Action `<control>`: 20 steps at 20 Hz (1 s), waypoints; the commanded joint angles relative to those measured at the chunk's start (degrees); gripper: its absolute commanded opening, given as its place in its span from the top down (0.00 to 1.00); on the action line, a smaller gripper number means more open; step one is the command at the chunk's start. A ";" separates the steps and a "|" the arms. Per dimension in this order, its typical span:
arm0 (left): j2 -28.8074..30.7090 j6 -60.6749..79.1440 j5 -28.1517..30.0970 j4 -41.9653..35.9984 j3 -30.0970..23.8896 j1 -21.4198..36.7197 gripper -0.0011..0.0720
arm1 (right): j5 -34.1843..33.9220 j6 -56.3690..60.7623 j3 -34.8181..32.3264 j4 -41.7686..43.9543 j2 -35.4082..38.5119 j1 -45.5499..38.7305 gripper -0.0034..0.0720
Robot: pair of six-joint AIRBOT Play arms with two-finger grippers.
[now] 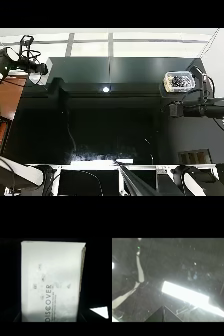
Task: Fold the box and place the chain.
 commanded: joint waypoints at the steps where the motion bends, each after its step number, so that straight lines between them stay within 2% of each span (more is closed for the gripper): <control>1: -9.55 -5.07 -0.94 0.02 9.92 2.56 0.50 | -4.68 0.13 -0.02 0.11 -0.07 2.69 0.94; 4: -13.20 -4.79 -1.53 -0.24 12.00 2.67 0.50 | -5.86 0.57 -0.02 0.07 -0.11 3.08 0.94; 6: -13.84 -5.01 -4.33 -0.24 12.00 2.69 0.49 | -6.47 0.61 -0.02 0.07 -0.11 3.08 0.94; 7: -13.68 -5.03 -6.88 0.09 12.52 2.67 0.38 | -6.73 0.59 -0.02 0.00 -0.11 3.08 0.94; 8: -13.57 -5.01 -10.56 0.59 14.34 2.69 0.00 | -7.17 0.59 -0.02 -0.37 -0.11 3.08 0.94; 12: -12.17 -6.69 -26.97 1.49 26.60 2.78 0.01 | -7.10 0.57 0.00 -0.74 -0.11 3.08 0.94; 14: -7.02 -10.45 -30.95 1.84 25.83 2.80 0.01 | -5.68 0.50 0.31 -0.85 -0.11 3.08 0.94; 15: -3.56 -12.70 -32.41 2.10 24.02 2.82 0.06 | -4.74 0.48 0.96 -1.25 -0.09 3.08 0.94; 16: -0.28 -14.88 -34.12 2.12 21.99 2.82 0.35 | -3.17 -0.04 2.19 -1.90 -0.09 3.08 0.94; 17: 2.97 -15.69 -36.30 2.03 19.65 2.82 0.81 | -1.51 -0.26 3.48 -2.75 0.04 3.08 0.94; 18: 6.36 -16.24 -38.29 1.14 17.22 2.78 0.95 | 0.13 -0.22 4.94 -4.37 0.46 3.08 0.94; 20: 12.61 -16.11 -39.54 -2.89 12.13 1.79 0.95 | 0.31 1.01 6.12 -9.38 2.47 3.08 0.94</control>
